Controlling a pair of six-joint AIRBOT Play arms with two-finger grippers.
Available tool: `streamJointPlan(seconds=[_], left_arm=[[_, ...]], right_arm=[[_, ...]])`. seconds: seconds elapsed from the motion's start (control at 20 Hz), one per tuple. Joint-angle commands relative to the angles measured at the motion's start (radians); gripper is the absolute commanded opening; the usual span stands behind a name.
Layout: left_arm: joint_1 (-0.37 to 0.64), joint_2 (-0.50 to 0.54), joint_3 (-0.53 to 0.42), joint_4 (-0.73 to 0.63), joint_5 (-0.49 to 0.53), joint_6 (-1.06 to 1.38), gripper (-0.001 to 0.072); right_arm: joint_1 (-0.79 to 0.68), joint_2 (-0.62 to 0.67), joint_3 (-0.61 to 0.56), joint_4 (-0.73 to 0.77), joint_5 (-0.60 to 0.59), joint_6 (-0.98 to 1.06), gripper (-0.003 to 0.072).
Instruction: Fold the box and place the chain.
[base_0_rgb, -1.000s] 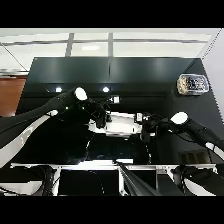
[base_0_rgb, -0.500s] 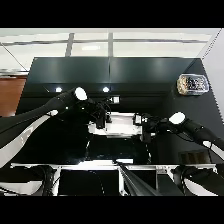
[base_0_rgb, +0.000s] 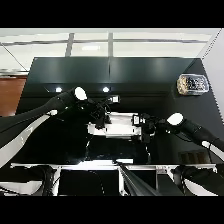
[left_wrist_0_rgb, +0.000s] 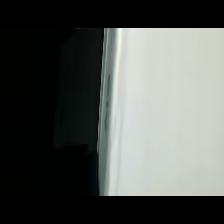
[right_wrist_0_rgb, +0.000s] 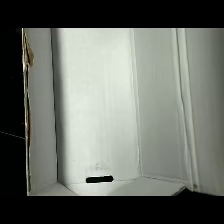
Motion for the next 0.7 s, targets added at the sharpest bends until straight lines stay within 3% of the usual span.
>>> streamJointPlan(seconds=[0.0,0.15,0.2,0.25,0.35,0.5,0.55,0.65], left_arm=[[0.000,0.000,0.001,-0.002,0.003,-0.001,0.0025],[0.000,0.000,0.001,-0.002,0.003,-0.001,0.0025],[0.000,0.000,0.001,-0.002,0.003,-0.001,0.0025],[0.000,0.000,0.001,-0.002,0.002,-0.001,0.0026],[0.000,0.000,0.001,-0.002,-0.002,-0.001,0.0064],[0.013,0.016,0.017,0.025,-0.074,-0.013,0.0480],[0.024,0.024,0.033,0.049,-0.111,-0.053,0.0520],[0.056,0.051,0.068,0.122,-0.194,-0.174,0.0521]], right_arm=[[0.008,-0.002,-0.001,-0.018,-0.022,0.014,0.0717],[0.008,-0.002,-0.001,-0.018,-0.022,0.014,0.0716],[0.008,-0.002,-0.001,-0.018,-0.023,0.014,0.0612],[0.008,-0.002,-0.001,-0.017,-0.023,0.014,0.0599],[0.008,-0.002,-0.001,-0.016,-0.024,0.014,0.0482],[0.008,-0.002,-0.001,-0.016,-0.024,0.013,0.0481],[0.008,-0.002,-0.001,-0.016,-0.021,0.013,0.0481],[0.008,-0.002,-0.001,-0.017,-0.021,0.012,0.0481]])
